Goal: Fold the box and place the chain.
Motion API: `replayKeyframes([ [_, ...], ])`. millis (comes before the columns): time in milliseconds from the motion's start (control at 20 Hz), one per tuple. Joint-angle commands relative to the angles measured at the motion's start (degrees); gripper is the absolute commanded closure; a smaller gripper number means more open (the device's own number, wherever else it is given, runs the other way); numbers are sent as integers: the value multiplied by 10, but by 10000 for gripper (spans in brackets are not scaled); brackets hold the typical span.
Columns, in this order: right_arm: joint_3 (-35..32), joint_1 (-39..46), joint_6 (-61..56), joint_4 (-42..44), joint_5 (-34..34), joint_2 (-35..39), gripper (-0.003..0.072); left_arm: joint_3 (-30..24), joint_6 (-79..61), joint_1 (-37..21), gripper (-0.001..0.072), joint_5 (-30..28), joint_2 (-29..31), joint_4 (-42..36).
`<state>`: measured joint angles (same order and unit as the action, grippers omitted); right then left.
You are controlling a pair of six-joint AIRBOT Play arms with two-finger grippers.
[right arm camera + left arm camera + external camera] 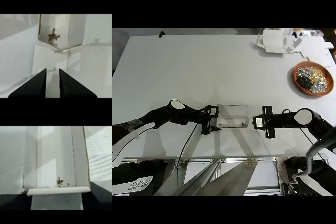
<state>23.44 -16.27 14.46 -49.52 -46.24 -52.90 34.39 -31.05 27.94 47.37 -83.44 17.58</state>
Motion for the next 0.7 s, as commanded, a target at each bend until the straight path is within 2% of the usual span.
replayKeyframes([
  [0, -11, 0, 82, 83, 36, -30, 531, 0, 0, 0, 560, 0, 0, 0],
  [250, -11, -1, 119, 134, 42, -67, 536, 0, 0, 0, 560, 0, 0, 0],
  [400, -11, -1, 158, 187, 35, -83, 586, 0, 0, 0, 560, 0, 0, 0],
  [650, -11, -27, 207, 243, 40, -106, 587, 0, 0, 0, 560, 0, 0, 0],
])
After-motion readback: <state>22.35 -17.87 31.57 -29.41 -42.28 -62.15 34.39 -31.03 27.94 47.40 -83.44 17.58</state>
